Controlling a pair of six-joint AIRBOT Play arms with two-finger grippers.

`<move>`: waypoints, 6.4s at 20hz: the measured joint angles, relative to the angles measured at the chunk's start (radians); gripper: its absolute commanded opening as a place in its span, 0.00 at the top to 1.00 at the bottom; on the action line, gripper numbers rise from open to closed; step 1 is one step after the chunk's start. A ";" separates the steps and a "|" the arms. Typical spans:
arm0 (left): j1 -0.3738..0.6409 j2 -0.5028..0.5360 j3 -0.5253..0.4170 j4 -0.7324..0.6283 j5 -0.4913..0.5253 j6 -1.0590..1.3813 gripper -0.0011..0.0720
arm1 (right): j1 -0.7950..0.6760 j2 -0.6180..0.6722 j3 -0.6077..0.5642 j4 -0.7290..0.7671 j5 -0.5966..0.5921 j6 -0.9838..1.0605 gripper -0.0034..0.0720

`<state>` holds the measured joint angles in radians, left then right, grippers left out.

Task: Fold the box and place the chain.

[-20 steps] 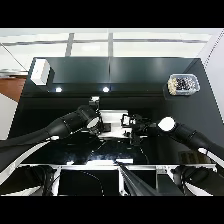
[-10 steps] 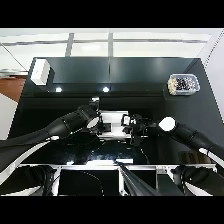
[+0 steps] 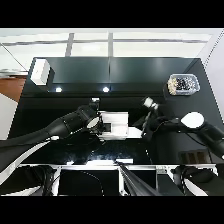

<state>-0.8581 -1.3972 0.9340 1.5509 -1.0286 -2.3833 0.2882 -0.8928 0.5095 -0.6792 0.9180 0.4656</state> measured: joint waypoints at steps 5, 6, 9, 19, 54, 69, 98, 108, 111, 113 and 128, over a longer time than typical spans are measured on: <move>0.000 0.000 0.000 0.003 0.000 0.000 0.95 | -0.260 0.032 -0.006 -0.038 0.131 0.468 0.90; 0.000 0.000 0.000 0.004 0.000 0.000 0.95 | -0.309 0.032 -0.013 -0.067 0.132 0.553 0.90; 0.000 0.000 0.000 0.004 0.002 0.000 0.95 | -0.417 -0.011 -0.054 -0.125 0.135 0.743 0.90; 0.000 0.000 0.000 0.004 0.003 0.000 0.95 | -0.224 -0.328 -0.085 0.119 0.117 0.716 0.65; 0.000 0.000 0.000 0.007 0.000 0.001 0.95 | 0.476 -0.445 0.432 -0.730 0.123 1.707 0.67; 0.000 0.000 0.000 0.008 0.000 0.000 0.95 | 0.511 -0.540 0.489 -0.774 0.194 1.892 0.69; 0.000 0.000 0.000 0.008 -0.002 -0.001 0.95 | 0.502 -0.499 0.555 -0.818 0.313 1.832 0.27; 0.000 0.000 0.000 0.008 0.002 0.001 0.95 | 0.327 -0.097 0.568 -1.062 0.427 1.601 0.27; 0.000 0.000 0.000 0.008 0.004 0.000 0.95 | 0.135 -0.042 0.559 -1.299 0.373 1.582 0.06; 0.000 0.000 0.000 0.008 0.004 -0.002 0.95 | -0.034 -0.053 0.549 -1.330 0.258 1.568 0.00; 0.001 0.000 0.000 0.015 0.012 0.001 0.95 | -0.464 -0.788 0.960 -0.892 0.087 1.405 0.20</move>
<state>-0.8570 -1.3968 0.9344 1.5658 -1.0164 -2.3821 -0.1757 -1.6810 1.4693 -1.5711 1.0046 1.8706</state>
